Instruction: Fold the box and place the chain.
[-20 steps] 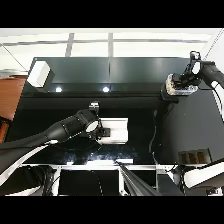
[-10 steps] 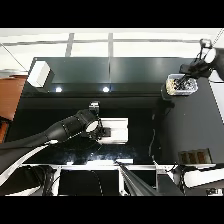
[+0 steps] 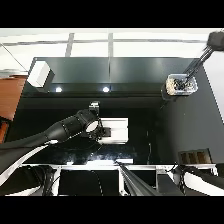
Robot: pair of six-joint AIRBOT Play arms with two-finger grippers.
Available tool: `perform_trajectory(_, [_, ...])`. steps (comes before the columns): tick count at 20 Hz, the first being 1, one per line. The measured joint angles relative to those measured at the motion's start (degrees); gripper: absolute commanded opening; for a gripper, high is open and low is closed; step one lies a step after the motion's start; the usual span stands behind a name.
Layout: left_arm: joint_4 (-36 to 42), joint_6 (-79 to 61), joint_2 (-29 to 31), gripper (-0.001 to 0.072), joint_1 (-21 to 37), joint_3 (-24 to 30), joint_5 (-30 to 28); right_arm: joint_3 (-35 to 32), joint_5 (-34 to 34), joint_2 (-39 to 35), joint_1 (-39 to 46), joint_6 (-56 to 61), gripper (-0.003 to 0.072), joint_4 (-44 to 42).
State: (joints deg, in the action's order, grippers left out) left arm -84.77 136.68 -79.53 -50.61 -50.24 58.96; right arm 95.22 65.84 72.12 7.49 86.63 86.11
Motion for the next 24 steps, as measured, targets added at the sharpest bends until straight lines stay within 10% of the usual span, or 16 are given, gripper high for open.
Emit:
perform_trajectory(16, [0.1,-0.2,0.0,0.0031,0.0,0.0,0.2,-1.2,24.4,-19.3,-21.1,-7.5,0.0018,-11.9])
perform_trajectory(24, [0.0,-0.2,0.0,0.0032,0.0,0.0,0.2,-13.4,22.7,-19.4,-34.2,-9.5,0.0017,-22.5])
